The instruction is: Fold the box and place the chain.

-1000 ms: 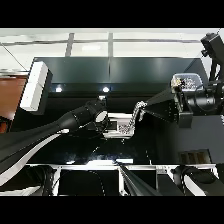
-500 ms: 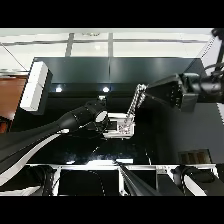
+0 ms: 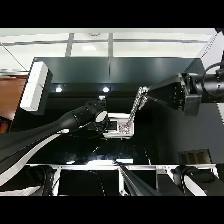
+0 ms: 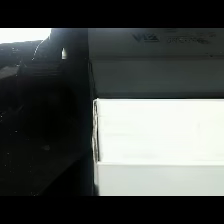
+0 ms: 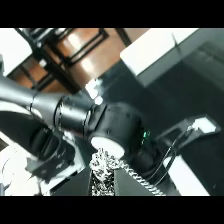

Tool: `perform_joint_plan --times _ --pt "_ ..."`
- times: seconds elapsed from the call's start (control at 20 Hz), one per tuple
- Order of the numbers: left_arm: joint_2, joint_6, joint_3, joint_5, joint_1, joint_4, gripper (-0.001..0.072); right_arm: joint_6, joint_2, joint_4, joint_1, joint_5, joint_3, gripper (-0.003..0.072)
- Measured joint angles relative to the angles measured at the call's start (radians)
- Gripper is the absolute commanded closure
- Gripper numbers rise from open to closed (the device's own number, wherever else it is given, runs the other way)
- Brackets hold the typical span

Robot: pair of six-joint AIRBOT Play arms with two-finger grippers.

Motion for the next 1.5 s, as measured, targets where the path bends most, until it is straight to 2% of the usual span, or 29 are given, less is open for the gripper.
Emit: perform_joint_plan --times 0.25,0.6,0.9,0.95,1.0,1.05,1.15,1.3,1.5 --pt "0.000 0.000 0.000 0.000 0.000 0.000 0.0679 0.032 0.000 -0.084 0.039 0.005 -0.117 0.0675" --pt "0.000 0.000 0.000 0.000 0.000 0.000 0.0679 0.041 -0.036 -0.149 0.153 -0.209 -0.387 0.0675" --pt "0.000 0.000 0.000 0.000 0.000 0.000 0.0679 0.048 -0.102 -0.191 0.209 -0.318 -0.475 0.0671" --pt "0.000 0.000 0.000 0.000 0.000 0.000 0.0678 0.053 -0.112 -0.193 0.220 -0.339 -0.480 0.0610" --pt "0.000 0.000 0.000 0.000 0.000 0.000 0.0679 0.057 -0.121 -0.194 0.232 -0.360 -0.483 0.0465" --pt "0.000 0.000 0.000 0.000 0.000 0.000 0.0679 0.058 -0.128 -0.194 0.243 -0.379 -0.485 0.0433" --pt "0.000 0.000 0.000 0.000 0.000 0.000 0.0678 0.063 -0.136 -0.196 0.251 -0.406 -0.487 0.0433" --pt "0.000 0.000 0.000 -0.002 0.000 -0.007 0.0678 0.066 -0.127 -0.212 0.205 -0.381 -0.481 0.0434" --pt "0.000 0.000 0.000 -0.003 0.000 -0.021 0.0678 0.067 -0.046 -0.253 0.039 -0.237 -0.464 0.0434"
